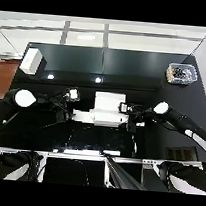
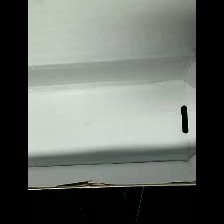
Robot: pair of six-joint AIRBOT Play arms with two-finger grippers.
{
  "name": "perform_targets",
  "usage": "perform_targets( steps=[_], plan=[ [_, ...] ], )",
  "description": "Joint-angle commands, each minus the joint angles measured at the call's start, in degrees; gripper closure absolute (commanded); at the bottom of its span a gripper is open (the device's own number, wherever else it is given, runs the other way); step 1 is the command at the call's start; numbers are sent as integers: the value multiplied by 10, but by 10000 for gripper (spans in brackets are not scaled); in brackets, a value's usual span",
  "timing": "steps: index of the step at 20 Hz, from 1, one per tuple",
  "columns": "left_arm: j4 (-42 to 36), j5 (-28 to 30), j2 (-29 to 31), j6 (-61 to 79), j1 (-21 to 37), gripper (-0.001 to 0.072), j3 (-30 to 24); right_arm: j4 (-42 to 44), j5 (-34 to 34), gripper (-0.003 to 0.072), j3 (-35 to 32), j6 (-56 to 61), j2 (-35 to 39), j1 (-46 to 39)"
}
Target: Fold the box and place the chain.
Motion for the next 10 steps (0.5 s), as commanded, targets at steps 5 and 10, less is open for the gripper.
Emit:
perform_targets(
  steps=[5, 10],
  plan=[
    [-70, 20, -61, 80, -8, 0, -1, 0, 0, 458, 0, 0, 0, 0],
    [-146, 20, -99, 174, -10, 0, 2, 0, 0, 458, 0, 0, 0, 0]
  ],
)
